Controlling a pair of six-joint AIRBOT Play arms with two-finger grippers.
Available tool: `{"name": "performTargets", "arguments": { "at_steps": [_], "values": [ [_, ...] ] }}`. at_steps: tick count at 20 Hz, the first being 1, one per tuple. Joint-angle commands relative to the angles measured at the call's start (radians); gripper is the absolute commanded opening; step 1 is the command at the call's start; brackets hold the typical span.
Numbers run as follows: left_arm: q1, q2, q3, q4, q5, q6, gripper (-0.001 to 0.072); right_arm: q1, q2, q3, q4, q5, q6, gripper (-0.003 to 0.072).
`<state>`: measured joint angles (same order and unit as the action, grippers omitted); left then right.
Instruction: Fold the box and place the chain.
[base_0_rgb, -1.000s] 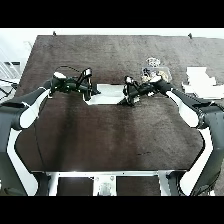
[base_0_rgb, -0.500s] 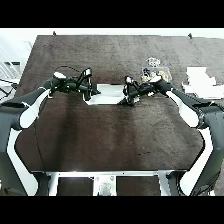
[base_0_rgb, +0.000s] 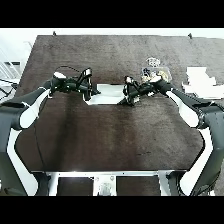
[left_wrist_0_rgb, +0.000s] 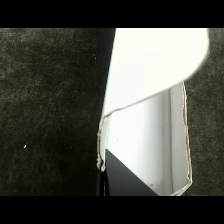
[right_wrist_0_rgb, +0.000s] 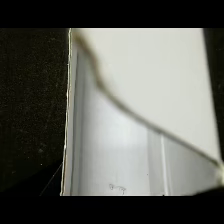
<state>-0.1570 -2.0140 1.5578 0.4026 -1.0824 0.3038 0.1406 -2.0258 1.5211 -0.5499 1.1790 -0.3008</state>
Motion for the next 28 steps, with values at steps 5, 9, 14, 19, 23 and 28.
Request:
{"name": "performTargets", "arguments": {
  "at_steps": [5,9,14,19,23,28],
  "values": [
    [0.0,0.002,0.008,0.001,-0.019,0.011,0.0378,0.001,-0.001,0.0,0.0,0.0,0.0,0.0485],
    [0.007,0.026,0.01,0.001,-0.029,0.011,0.038,0.001,-0.001,0.0,0.0,0.0,0.0,0.0485],
    [0.007,0.066,0.025,0.078,-0.086,0.009,0.0381,0.001,-0.001,0.0,0.0,0.001,0.0,0.0485],
    [0.007,0.114,0.026,0.233,-0.089,-0.075,0.038,0.001,-0.001,0.0,0.0,0.0,0.0,0.0485],
    [0.021,0.151,0.031,0.267,-0.105,-0.122,0.0379,0.001,-0.001,0.0,0.0,0.0,0.0,0.0485],
    [0.067,0.158,0.032,0.253,-0.25,-0.154,0.0309,0.001,-0.001,0.0,0.0,0.0,0.0,0.0485]
  ]
}}
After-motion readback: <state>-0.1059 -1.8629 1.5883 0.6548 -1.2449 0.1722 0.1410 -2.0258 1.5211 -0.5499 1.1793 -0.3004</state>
